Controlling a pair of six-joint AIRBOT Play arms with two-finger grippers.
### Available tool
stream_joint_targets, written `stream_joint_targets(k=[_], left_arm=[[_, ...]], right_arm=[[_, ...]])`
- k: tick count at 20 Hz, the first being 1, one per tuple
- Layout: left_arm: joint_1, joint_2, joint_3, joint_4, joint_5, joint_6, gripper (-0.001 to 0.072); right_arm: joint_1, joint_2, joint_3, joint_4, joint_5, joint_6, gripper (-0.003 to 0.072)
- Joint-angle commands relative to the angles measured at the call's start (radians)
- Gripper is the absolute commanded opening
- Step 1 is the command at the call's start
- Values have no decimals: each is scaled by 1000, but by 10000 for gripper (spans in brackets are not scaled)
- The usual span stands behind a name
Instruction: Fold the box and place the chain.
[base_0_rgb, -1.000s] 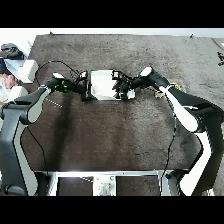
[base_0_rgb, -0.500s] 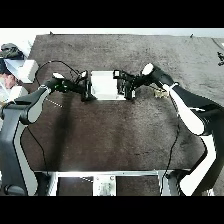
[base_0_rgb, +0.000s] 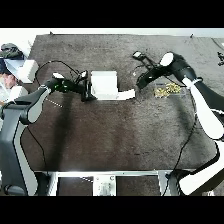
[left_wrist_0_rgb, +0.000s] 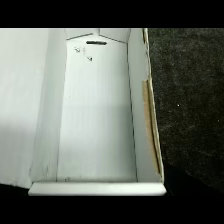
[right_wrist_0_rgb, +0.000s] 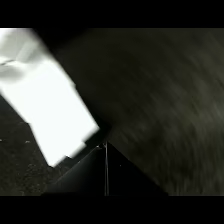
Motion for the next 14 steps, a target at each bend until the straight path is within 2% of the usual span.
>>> stream_joint_targets(k=[1, 4, 8, 14], left_arm=[[1, 0, 0, 0, 0, 1, 226], [1, 0, 0, 0, 0, 1, 227], [1, 0, 0, 0, 0, 1, 227], [1, 0, 0, 0, 0, 1, 227]], right_arm=[[-103, -28, -10, 125, 11, 220, -11], [-134, -79, -35, 261, 23, 230, -12], [-112, -150, -43, 329, 86, 222, -12], [-56, -193, -72, 517, 138, 162, 6]])
